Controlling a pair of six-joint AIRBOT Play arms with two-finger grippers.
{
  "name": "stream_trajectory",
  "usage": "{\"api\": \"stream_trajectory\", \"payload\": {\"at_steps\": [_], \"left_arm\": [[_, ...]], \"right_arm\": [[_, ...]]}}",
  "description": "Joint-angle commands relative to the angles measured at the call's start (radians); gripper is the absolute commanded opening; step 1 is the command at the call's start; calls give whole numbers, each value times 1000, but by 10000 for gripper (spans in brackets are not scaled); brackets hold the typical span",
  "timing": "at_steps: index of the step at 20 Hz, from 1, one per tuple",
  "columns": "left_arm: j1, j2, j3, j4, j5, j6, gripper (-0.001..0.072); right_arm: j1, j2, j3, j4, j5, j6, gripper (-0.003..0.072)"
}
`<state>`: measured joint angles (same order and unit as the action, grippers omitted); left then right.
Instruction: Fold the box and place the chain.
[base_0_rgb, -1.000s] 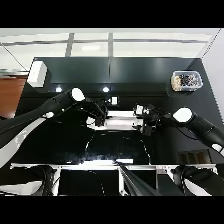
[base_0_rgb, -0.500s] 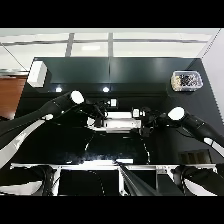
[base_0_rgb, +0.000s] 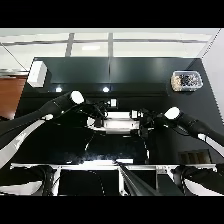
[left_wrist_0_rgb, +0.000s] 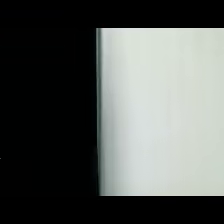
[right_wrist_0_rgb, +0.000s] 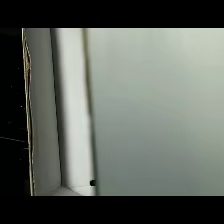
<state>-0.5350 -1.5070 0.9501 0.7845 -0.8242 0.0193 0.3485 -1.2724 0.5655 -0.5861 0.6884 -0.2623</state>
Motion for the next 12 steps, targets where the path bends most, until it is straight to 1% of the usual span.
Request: {"api": "stream_trajectory", "payload": {"at_steps": [1,3,4,5,6,7,8,10,11,12], "left_arm": [[1,1,0,0,1,0,29],[1,1,0,0,1,0,29],[1,1,0,0,1,0,29],[1,1,0,0,1,0,29],[1,1,0,0,1,0,29],[1,1,0,0,1,0,29],[1,1,0,0,1,0,29],[2,3,2,1,1,-1,32],[3,11,2,3,1,-1,38],[4,24,2,19,0,-4,156]], "right_arm": [[1,-13,-1,-8,-16,-8,630],[0,-13,-1,-8,-18,-8,629],[0,-13,-1,-9,-18,-8,589],[0,-13,-1,-9,-18,-8,497],[0,-13,-1,-9,-18,-8,496],[0,-13,-1,-10,-18,-8,438],[0,-13,-1,-10,-18,-8,354],[0,-12,-1,-12,-18,-8,245],[0,-12,-1,-13,-19,-8,244],[0,-12,-1,-13,-19,-8,244]]}}
